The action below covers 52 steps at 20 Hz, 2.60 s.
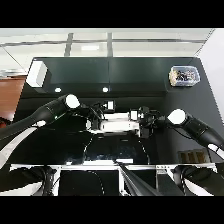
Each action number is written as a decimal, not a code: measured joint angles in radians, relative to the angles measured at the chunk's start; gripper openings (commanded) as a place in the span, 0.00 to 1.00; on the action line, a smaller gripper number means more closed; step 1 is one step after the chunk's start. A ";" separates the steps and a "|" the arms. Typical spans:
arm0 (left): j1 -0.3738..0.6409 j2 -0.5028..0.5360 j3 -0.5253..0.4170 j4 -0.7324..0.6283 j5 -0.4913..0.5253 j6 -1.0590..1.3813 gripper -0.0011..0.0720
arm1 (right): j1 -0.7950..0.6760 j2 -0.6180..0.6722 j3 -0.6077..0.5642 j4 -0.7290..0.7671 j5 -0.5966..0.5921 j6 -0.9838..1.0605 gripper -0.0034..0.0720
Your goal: Fold the box and place the chain.
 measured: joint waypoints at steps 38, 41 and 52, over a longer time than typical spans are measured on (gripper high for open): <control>-0.006 0.003 0.011 0.002 -0.070 0.003 0.05 | -0.045 -0.186 -0.001 0.153 0.069 -0.248 0.98; -0.006 0.003 0.011 0.001 -0.071 0.003 0.05 | -0.045 -0.193 -0.001 0.152 0.067 -0.252 0.98; -0.006 0.003 0.011 0.001 -0.072 0.003 0.05 | -0.037 -0.199 0.000 0.125 0.051 -0.223 0.98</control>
